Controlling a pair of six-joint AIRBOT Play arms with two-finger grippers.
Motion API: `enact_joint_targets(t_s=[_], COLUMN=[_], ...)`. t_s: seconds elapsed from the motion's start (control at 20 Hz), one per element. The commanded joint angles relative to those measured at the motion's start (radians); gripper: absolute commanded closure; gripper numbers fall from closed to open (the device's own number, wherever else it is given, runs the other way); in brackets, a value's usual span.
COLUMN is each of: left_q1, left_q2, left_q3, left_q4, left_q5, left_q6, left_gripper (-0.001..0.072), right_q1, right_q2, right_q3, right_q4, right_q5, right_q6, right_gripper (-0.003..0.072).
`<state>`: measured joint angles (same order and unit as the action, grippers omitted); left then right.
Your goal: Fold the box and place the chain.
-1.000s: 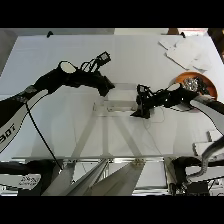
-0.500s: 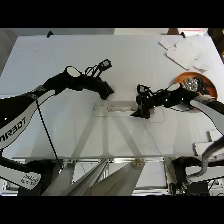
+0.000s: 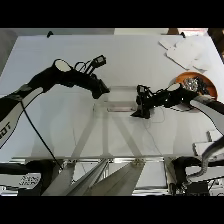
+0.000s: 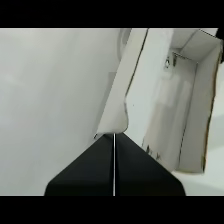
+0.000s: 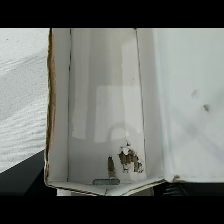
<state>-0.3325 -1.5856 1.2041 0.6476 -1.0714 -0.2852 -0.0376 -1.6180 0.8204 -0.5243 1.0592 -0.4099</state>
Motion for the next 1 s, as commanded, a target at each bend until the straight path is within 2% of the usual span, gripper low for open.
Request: enact_joint_targets(t_s=[0.0, 0.05, 0.15, 0.2, 0.35, 0.45, 0.55, 0.7, 0.95], left_q1=[0.023, 0.020, 0.012, 0.005, -0.032, -0.060, -0.082, -0.099, -0.100], left_q2=[0.100, 0.114, 0.116, 0.116, 0.116, 0.116, 0.116, 0.114, 0.071], left_q3=[0.000, 0.000, 0.000, -0.008, -0.068, -0.124, -0.161, -0.169, -0.170], left_q4=[0.155, 0.200, 0.215, 0.216, 0.229, 0.227, 0.229, 0.229, 0.229], left_q5=[-0.063, -0.080, -0.117, -0.119, -0.069, 0.010, 0.063, 0.066, 0.001], left_q6=[0.000, 0.000, 0.000, 0.000, 0.045, 0.158, 0.280, 0.331, 0.328], left_gripper=[0.0694, 0.0626, 0.0239, 0.0165, 0.0162, 0.0002, 0.0001, 0.0003, 0.0004], right_q1=[0.001, 0.001, 0.001, 0.001, 0.001, 0.001, 0.001, 0.001, 0.001], right_q2=[0.000, -0.001, -0.001, -0.001, -0.001, -0.001, -0.001, 0.000, -0.001], right_q3=[0.000, 0.000, 0.000, 0.000, 0.000, 0.000, 0.000, 0.000, 0.000], right_q4=[0.001, 0.001, 0.001, 0.001, 0.001, 0.001, 0.001, 0.001, 0.001], right_q5=[0.000, 0.000, 0.000, 0.000, 0.000, 0.000, 0.000, 0.000, 0.000], right_q6=[0.000, 0.000, 0.000, 0.000, 0.000, 0.000, 0.000, 0.000, 0.000], right_gripper=[0.0168, 0.0168, 0.0168, 0.0168, 0.0168, 0.0168, 0.0168, 0.0168, 0.0168])
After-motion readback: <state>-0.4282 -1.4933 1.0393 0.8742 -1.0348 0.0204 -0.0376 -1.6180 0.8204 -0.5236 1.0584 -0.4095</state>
